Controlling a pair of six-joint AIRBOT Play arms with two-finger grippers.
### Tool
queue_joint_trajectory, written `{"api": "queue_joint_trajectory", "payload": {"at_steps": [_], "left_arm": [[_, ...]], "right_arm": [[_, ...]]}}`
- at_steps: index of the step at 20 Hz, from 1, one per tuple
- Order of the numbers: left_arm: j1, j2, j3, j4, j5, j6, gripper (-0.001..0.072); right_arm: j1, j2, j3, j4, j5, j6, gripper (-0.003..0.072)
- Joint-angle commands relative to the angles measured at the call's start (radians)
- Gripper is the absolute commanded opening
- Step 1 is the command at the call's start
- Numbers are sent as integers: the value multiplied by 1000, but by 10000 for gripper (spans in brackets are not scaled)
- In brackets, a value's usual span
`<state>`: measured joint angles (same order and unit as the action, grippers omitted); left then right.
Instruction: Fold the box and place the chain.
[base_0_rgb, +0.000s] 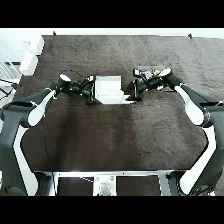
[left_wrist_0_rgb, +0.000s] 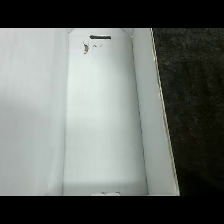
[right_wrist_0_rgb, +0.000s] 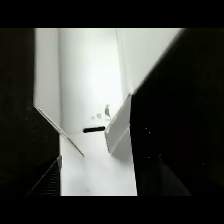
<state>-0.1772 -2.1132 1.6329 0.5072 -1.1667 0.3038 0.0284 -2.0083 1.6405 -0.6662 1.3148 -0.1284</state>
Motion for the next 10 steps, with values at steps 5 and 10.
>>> {"api": "queue_joint_trajectory", "payload": {"at_steps": [5,10], "left_arm": [[0,0,0,0,-3,0,395],[0,0,0,0,-3,0,395]], "right_arm": [[-48,109,1,119,167,50,204],[28,103,-16,326,110,84,10]]}}
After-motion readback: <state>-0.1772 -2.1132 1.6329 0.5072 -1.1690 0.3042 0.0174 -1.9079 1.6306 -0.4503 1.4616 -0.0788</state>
